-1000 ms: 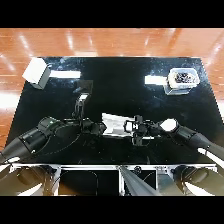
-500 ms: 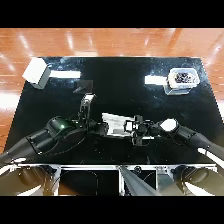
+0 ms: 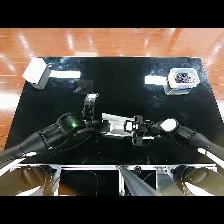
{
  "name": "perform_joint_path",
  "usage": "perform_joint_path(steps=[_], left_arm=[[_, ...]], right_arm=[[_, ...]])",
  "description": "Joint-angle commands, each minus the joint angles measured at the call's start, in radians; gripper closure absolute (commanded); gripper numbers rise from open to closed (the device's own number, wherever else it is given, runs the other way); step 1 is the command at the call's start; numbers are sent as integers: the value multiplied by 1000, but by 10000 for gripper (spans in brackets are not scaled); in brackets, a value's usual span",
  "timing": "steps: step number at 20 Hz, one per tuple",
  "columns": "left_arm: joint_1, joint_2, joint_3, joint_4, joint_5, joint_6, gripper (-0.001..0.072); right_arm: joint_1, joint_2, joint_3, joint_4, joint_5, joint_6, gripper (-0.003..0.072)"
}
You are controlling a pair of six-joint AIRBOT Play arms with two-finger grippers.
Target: Fold the box and place the chain.
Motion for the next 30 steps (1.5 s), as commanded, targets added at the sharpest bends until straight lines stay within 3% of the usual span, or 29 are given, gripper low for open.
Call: perform_joint_path(steps=[1,5,9,12,19,25,27,30], left_arm=[[-18,-19,36,11,48,-42,96],[-35,-127,143,8,216,-10,98],[-55,-200,224,21,242,10,144],[-55,-235,246,22,316,11,162],[-55,-241,246,43,317,8,382],[-55,-249,246,44,304,7,387],[-55,-250,246,44,303,8,470],[-55,-250,246,43,280,7,486]], right_arm=[[0,0,0,0,0,0,67],[0,0,0,0,0,0,67],[0,0,0,0,0,0,67],[0,0,0,0,0,0,68],[0,0,0,0,0,0,67],[0,0,0,0,0,0,68],[0,0,0,0,0,0,67],[0,0,0,0,0,0,67]])
